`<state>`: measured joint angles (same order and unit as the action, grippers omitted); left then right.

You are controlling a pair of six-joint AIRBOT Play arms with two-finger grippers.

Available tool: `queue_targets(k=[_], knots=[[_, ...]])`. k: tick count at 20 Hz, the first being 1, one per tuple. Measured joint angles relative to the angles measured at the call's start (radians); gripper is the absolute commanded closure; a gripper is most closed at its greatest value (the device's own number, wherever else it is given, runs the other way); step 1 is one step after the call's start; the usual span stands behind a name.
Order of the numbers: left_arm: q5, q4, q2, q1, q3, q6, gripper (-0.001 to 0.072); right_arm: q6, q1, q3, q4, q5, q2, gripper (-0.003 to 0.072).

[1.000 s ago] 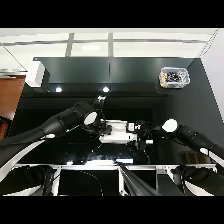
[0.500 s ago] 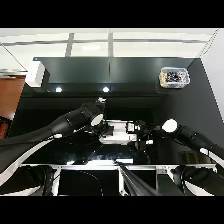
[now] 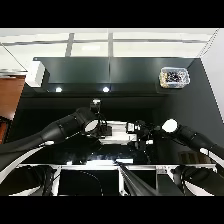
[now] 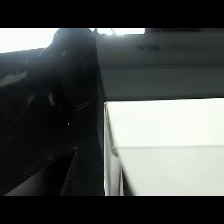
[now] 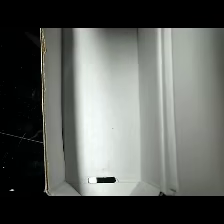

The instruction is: Fold the box and place the chain.

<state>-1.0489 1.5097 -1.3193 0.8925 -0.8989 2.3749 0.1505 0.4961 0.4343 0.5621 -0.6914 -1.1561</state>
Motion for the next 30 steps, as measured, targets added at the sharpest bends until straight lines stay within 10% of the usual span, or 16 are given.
queue_targets(k=[27, 30], knots=[[-0.009, -0.031, -0.105, 0.011, -0.060, 0.002, 0.0436, 0.000, 0.000, 0.000, 0.000, 0.000, 0.000, 0.0220], [-0.010, -0.038, -0.111, 0.011, -0.061, 0.000, 0.0625, 0.000, 0.000, 0.000, 0.000, 0.000, 0.000, 0.0220]])
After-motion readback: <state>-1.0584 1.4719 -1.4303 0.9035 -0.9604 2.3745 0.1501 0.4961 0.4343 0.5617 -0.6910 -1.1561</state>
